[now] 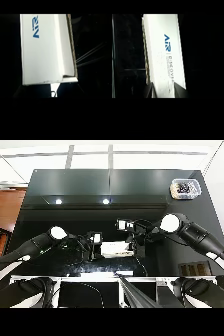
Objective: Fold the box and place the chain.
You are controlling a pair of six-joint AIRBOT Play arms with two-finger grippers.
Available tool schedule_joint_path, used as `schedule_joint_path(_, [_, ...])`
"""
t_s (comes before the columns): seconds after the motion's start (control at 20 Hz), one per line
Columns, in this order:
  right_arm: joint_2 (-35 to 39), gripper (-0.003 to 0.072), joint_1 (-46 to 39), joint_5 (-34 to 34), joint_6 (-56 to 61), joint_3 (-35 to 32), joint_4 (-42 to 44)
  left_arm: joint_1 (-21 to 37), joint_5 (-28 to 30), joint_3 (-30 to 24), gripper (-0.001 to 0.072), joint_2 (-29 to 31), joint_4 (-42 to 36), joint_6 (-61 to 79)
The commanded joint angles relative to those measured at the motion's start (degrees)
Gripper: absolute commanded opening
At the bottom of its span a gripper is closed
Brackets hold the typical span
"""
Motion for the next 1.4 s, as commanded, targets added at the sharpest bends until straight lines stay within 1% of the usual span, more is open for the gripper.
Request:
schedule_joint_path(0.0, [-0.04,0.0305,0.11,-0.11,0.31,-0.04,0.04,-0.04,0.02,0.04,0.0463,-0.02,0.02,0.13])
schedule_joint_path(0.6, [-0.57,0.0304,0.13,-0.09,0.92,-0.04,0.13,-0.04,0.02,0.04,0.0464,-0.02,0.02,0.13])
schedule_joint_path(0.75, [-0.63,0.0304,1.22,0.02,1.27,-0.04,0.07,-0.04,0.02,0.04,0.0464,-0.02,0.02,0.13])
schedule_joint_path(1.15, [-1.22,0.0304,2.95,-2.60,2.16,-0.85,-0.17,-0.04,0.00,0.04,0.0464,-0.02,0.02,0.13])
schedule_joint_path(1.35, [-1.22,0.0305,2.97,-2.21,2.16,-0.85,-0.15,-0.04,0.00,0.04,0.0464,-0.02,0.02,0.13])
